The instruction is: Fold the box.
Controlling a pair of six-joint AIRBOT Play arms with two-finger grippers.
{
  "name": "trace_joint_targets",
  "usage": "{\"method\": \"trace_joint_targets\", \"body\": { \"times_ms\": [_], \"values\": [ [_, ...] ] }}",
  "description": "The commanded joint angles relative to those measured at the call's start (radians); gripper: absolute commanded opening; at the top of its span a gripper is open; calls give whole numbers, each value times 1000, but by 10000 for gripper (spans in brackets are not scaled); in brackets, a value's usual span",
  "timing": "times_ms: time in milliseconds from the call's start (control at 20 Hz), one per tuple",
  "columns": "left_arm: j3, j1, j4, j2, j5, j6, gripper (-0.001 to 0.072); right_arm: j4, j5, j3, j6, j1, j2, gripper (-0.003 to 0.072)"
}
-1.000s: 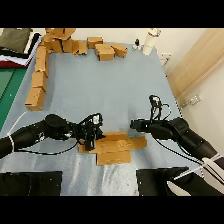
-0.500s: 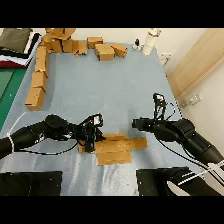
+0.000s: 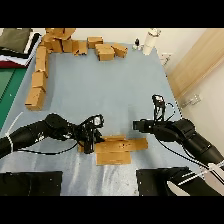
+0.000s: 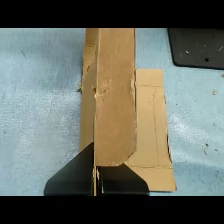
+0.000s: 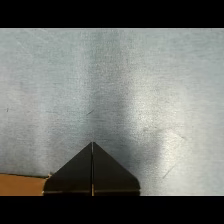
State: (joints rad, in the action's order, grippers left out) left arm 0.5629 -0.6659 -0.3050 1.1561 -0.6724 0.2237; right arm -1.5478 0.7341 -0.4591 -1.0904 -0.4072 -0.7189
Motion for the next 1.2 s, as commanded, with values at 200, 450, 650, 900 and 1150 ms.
{"method": "trace_joint_targets", "body": {
  "times_ms": [200,450,650,900,1150],
  "values": [
    [43,0,-18,6,-3,-16,11,0,8,0,-10,0,1,3],
    [55,-2,-40,29,8,-67,11,0,7,0,-22,0,1,3],
    [66,-2,-41,29,-13,-68,11,-1,7,0,-23,0,-1,3],
    [68,-2,-70,28,-29,-106,11,-5,8,0,-29,0,-22,3],
    [81,-2,-85,28,-44,-111,12,-6,7,-1,-29,0,-23,3]
  ]
}}
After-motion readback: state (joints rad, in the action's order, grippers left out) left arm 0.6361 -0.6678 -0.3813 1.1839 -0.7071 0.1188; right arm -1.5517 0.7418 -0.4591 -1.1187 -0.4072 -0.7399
